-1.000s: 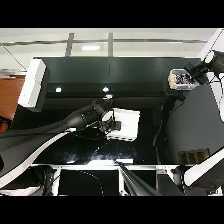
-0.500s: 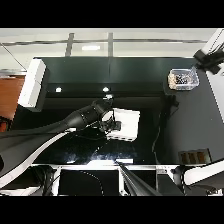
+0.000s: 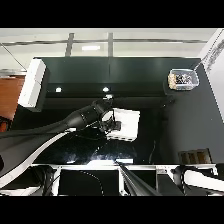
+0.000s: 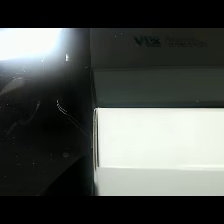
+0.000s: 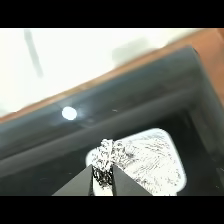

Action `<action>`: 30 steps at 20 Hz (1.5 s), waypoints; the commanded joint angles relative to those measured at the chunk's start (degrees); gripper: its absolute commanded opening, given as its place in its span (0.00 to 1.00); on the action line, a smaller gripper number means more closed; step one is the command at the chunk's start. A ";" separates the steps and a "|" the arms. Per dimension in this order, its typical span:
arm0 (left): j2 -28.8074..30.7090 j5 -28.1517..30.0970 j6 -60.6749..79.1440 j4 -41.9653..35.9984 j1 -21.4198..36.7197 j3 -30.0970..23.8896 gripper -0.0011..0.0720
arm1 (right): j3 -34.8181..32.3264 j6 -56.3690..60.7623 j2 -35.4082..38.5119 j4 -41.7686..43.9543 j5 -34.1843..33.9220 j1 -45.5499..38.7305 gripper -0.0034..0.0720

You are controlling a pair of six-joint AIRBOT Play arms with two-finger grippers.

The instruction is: Fold the box and place the chain.

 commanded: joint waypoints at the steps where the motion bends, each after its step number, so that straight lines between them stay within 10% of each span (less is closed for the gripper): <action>1: -0.02 0.02 0.02 0.02 0.04 -0.02 0.06 | 0.02 -3.93 5.09 7.19 1.60 -0.15 0.10; 10: -0.02 0.04 0.02 0.04 0.04 -0.02 0.06 | -4.15 -7.96 18.14 16.94 8.17 0.46 0.10; 21: -0.02 0.07 0.04 0.09 0.04 -0.02 0.06 | -27.69 -10.49 31.58 18.21 23.19 23.98 0.10; 30: -0.02 0.04 0.04 0.07 0.04 -0.02 0.06 | -43.19 -9.99 31.56 24.90 12.37 36.89 0.10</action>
